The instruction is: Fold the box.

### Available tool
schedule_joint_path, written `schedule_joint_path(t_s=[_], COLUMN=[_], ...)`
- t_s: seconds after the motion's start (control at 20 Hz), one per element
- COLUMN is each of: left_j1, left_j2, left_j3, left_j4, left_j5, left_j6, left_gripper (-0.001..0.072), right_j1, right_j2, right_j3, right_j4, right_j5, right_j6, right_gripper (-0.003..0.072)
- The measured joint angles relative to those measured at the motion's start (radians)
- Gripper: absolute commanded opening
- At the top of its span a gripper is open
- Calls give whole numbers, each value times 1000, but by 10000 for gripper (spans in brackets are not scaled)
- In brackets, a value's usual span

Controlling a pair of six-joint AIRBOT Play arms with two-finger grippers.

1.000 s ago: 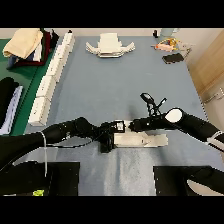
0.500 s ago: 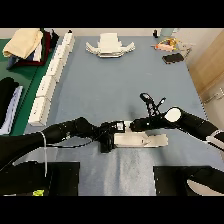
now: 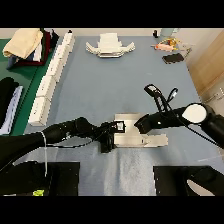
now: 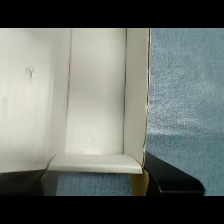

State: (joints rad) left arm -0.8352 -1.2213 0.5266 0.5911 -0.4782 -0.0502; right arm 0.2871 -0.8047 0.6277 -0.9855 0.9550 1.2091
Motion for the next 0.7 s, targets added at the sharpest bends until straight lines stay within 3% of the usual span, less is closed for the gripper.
schedule_joint_path(t_s=[0.25,0.3,0.35,0.4,0.45,0.5,0.7], left_j1=[0,0,0,0,0,0,0], left_j2=[0,0,0,0,0,0,0], left_j3=[0,0,0,0,0,0,0], left_j4=[0,0,0,0,0,0,0], left_j5=[0,0,0,0,0,0,0], left_j6=[0,0,0,0,0,0,0], left_gripper=[424,424,425,425,424,425,424], right_j1=[0,0,0,0,0,0,0], right_j2=[190,227,258,283,299,309,289], right_j3=[-39,-57,-76,-98,-119,-143,-231], right_j4=[-88,-112,-140,-171,-198,-225,-279], right_j5=[172,193,210,219,224,222,127], right_j6=[-28,-51,-76,-108,-146,-195,-453], right_gripper=[6,90,302,457,540,599,601])
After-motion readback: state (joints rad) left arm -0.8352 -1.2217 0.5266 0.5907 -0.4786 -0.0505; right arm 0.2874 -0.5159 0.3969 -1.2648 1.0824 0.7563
